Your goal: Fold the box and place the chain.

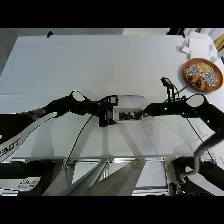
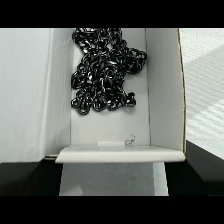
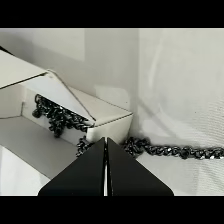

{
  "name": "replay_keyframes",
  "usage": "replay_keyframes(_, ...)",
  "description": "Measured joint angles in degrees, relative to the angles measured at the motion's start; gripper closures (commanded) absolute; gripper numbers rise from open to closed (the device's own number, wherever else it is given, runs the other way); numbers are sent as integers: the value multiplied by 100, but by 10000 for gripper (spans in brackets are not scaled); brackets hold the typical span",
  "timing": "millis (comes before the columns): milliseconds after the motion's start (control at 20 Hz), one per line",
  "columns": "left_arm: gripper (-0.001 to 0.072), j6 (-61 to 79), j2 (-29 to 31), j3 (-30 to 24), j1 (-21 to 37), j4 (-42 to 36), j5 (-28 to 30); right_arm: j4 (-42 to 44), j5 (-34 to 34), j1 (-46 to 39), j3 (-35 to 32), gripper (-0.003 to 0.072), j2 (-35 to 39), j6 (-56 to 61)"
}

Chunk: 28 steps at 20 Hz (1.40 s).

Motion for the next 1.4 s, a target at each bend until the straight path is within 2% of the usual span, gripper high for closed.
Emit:
replay_keyframes(650, 457, 0, 0, 0, 0, 0, 0, -17, 122, 498, 0, 678, 551, -4)
replay_keyframes(750, 457, 0, 0, 0, 0, 0, 0, -313, 114, 503, 0, 678, 758, 7)
replay_keyframes(900, 457, 0, 0, 0, 0, 0, 0, -1235, 85, 439, 0, 678, 901, 540)
replay_keyframes(1100, 457, 0, 0, 0, 0, 0, 0, -2033, -4, 402, 0, 679, 723, 1217)
replay_keyframes(1250, 457, 0, 0, 0, 0, 0, 0, -2048, -109, 396, 0, 679, 426, 1333)
replay_keyframes(1400, 457, 0, 0, 0, 0, 0, 0, -1709, -173, 396, 0, 679, 243, 1139)
